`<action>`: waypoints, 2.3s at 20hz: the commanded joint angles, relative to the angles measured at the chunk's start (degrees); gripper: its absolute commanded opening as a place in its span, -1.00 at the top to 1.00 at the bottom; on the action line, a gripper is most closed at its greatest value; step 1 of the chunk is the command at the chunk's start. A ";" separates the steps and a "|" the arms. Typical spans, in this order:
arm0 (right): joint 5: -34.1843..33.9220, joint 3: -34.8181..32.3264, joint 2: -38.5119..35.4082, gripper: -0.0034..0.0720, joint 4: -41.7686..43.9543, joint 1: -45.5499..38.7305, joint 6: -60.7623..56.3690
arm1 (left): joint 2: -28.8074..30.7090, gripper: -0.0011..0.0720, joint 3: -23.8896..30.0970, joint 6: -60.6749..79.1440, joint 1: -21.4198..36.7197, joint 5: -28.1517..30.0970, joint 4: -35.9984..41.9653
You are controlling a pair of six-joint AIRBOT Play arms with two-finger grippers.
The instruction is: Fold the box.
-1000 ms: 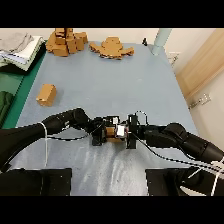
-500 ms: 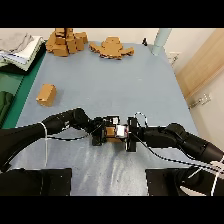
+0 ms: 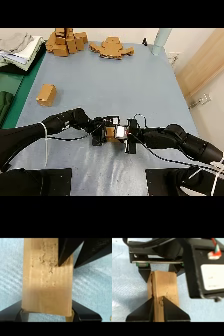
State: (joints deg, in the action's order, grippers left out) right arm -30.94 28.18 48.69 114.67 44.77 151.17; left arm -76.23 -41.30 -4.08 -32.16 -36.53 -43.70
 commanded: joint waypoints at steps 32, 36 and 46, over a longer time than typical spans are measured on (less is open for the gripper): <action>2.08 -0.55 2.43 0.87 -0.24 0.66 -0.96 | 0.02 -0.46 -0.02 0.00 0.00 0.02 0.00; 2.05 -0.52 1.42 0.87 -0.28 0.66 -0.96 | 0.02 -0.46 -0.02 0.00 0.00 0.00 0.00; -4.76 -0.68 -3.32 0.87 -15.85 0.50 -15.74 | 0.02 -0.46 -0.02 0.00 0.00 0.02 0.00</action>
State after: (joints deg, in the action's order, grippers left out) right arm -33.52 27.55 45.76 102.35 45.25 139.26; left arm -76.23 -41.30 -4.08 -32.16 -36.53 -43.68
